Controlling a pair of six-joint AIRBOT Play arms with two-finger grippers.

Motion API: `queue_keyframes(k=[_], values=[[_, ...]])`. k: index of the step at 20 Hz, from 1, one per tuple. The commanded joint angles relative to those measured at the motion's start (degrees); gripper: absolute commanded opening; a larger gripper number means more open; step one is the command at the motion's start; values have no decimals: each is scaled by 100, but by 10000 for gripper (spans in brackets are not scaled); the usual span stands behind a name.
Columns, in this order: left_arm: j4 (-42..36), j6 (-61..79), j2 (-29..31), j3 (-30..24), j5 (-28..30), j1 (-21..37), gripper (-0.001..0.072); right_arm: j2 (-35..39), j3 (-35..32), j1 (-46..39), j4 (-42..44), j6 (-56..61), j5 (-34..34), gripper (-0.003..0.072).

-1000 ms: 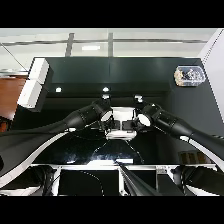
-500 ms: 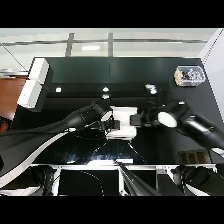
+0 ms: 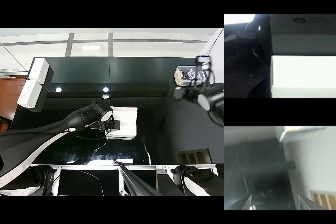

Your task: Fold the box and place the chain.

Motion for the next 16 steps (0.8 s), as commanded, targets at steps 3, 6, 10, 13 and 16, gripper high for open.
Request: queue_keyframes(k=[3, 6, 10, 13, 16], values=[[0, 0, -4, -2, -2, 0, 30, -1620, 1545, -1687, 802, -516, -1121, 719], [0, 0, -4, -2, -4, 0, 30, -3067, 3257, -2184, 1714, -673, -269, 719], [0, 0, -4, -2, -7, 0, 30, -4586, 4986, -2430, 1873, -909, 695, 718], [0, 0, -4, -2, -11, 0, 30, -5156, 5434, -2505, 1961, -1532, 723, 710], [0, 0, -4, -2, -28, 0, 30, -5442, 5536, -2629, 1976, -1617, 654, 641]])
